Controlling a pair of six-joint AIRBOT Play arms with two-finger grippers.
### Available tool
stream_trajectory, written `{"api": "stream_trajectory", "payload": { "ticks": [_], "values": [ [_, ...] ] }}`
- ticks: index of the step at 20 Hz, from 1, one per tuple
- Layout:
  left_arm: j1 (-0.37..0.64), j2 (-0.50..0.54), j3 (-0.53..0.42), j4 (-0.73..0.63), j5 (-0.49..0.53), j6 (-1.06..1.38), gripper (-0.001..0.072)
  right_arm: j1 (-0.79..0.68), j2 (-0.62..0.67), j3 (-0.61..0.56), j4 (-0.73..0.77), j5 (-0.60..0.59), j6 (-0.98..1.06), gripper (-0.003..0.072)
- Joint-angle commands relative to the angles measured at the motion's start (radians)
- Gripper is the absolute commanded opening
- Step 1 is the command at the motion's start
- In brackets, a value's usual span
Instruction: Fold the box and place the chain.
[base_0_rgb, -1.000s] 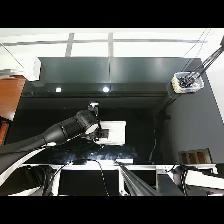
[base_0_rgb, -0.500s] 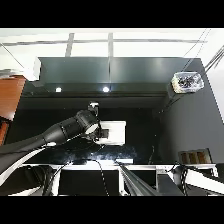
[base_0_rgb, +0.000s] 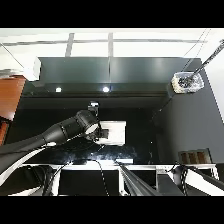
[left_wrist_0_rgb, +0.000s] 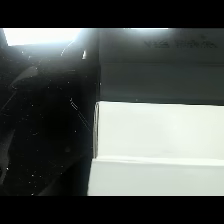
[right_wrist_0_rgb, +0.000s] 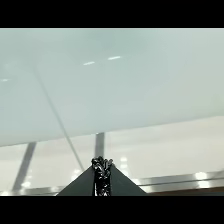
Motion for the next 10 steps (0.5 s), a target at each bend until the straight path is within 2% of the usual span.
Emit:
{"api": "stream_trajectory", "payload": {
  "ticks": [1,4,10],
  "values": [
    [0.0,0.0,0.0,0.0,-0.002,0.002,0.0032,0.011,0.047,0.002,0.085,0.077,-0.006,0.0021],
    [0.0,0.0,0.0,0.0,-0.002,0.002,0.0032,0.072,0.093,-0.01,0.094,0.095,-0.006,0.0021],
    [0.0,0.0,0.0,0.0,0.003,0.002,0.0032,0.305,0.236,-0.182,-0.053,0.21,0.006,0.0021]
  ]
}}
